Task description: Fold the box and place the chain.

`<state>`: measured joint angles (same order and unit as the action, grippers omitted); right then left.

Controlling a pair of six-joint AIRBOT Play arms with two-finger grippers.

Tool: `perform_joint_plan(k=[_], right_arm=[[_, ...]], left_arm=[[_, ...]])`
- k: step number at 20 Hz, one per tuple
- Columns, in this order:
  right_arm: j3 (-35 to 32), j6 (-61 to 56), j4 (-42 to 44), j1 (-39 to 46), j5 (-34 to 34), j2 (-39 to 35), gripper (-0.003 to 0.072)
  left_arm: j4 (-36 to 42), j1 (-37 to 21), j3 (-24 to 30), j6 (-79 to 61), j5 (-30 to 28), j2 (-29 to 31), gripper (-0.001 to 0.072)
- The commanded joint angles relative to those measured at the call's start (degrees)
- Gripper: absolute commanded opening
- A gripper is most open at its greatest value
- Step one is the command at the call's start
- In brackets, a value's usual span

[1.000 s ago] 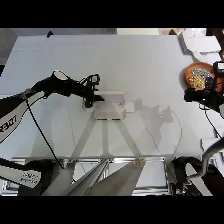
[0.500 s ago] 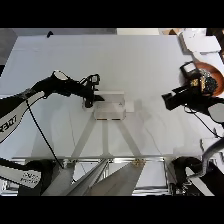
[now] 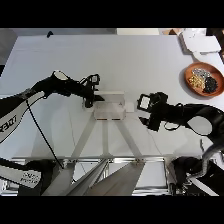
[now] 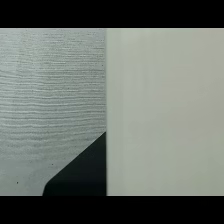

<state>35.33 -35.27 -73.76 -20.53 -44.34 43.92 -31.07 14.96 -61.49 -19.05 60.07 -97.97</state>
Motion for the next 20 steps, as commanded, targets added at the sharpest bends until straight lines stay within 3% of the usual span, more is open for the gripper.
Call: perform_joint_plan(k=[1, 5, 8, 10, 12, 14, 20], right_arm=[[0.0, 4.72, 0.55, -1.9, 3.85, 2.93, 0.0718], [-0.61, 10.49, 5.49, -1.88, 11.41, 9.07, 0.0704], [-3.1, 31.67, 19.76, 0.48, 15.17, 11.28, 0.0705], [-3.17, 45.64, 35.17, 5.62, 10.19, 13.22, 0.0705], [-3.17, 62.36, 46.86, 11.26, 0.85, 17.27, 0.0707], [-3.17, 76.83, 48.65, 14.16, -4.9, 21.57, 0.0709], [-2.62, 77.05, 46.66, 15.19, -4.92, 24.44, 0.0709]], left_arm=[[-0.02, -0.02, -0.04, -0.02, -0.02, -0.04, 0.0012], [-0.02, -0.02, -0.04, -0.02, -0.02, -0.04, 0.0012], [-0.02, 0.0, -0.04, -0.02, -0.02, -0.04, 0.0012], [-0.02, 0.02, -0.04, -0.02, -0.02, -0.04, 0.0012], [-0.02, 0.02, -0.04, -0.02, -0.02, -0.04, 0.0012], [0.0, 0.02, -0.04, -0.02, 0.0, -0.04, 0.0012], [0.02, 0.02, -0.04, -0.02, 0.15, -0.04, 0.0012]])
